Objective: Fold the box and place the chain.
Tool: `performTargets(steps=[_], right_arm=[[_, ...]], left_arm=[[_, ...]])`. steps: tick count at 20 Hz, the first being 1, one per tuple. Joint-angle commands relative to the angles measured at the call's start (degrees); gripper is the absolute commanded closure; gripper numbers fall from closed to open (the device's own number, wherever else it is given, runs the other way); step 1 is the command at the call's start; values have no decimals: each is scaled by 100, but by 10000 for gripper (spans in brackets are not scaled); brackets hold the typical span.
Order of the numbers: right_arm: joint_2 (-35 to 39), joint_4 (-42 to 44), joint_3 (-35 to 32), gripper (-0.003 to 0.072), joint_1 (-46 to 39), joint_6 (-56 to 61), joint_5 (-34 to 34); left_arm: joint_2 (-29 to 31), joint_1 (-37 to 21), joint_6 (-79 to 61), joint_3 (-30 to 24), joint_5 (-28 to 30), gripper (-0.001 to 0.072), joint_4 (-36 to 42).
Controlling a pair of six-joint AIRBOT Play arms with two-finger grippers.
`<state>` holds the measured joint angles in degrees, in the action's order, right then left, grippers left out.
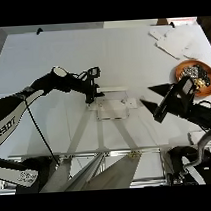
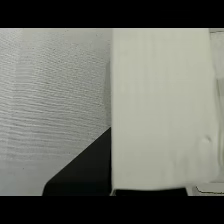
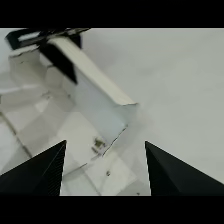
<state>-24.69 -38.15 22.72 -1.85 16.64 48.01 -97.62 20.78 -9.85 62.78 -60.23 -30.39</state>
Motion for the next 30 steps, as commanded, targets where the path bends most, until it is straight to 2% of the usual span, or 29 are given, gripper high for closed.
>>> performTargets(steps=[1, 3, 8, 11, 15, 19, 21, 25, 30], right_arm=[[50, -367, 13, 71, 0, -688, 1117], [50, -369, 13, 29, 0, -702, 1082], [50, -306, 13, -8, 0, -929, 1121], [50, -256, 13, -9, 0, -929, 1185], [48, -146, 13, -4, 2, -863, 1626], [-31, -214, 7, -2, 269, -754, 1635], [-170, -221, -70, -2, 566, -809, 1287], [-964, -267, -155, -2, 820, -962, 433], [-2433, -203, -155, -2, 820, -2365, -61]], left_arm=[[-4, 4, 0, -4, 2, 702, -7], [-4, 2, 0, -4, 2, 702, -7], [-4, 4, 0, -4, 2, 702, -7], [-4, 2, 0, -4, 2, 702, -7], [-4, 2, 0, -4, 2, 702, -7], [-4, 2, 0, -4, 2, 702, -7], [-4, 4, 0, -4, 0, 702, -7], [-4, 2, 0, -4, 2, 702, -7], [-4, 4, 0, -4, 2, 702, -7]])
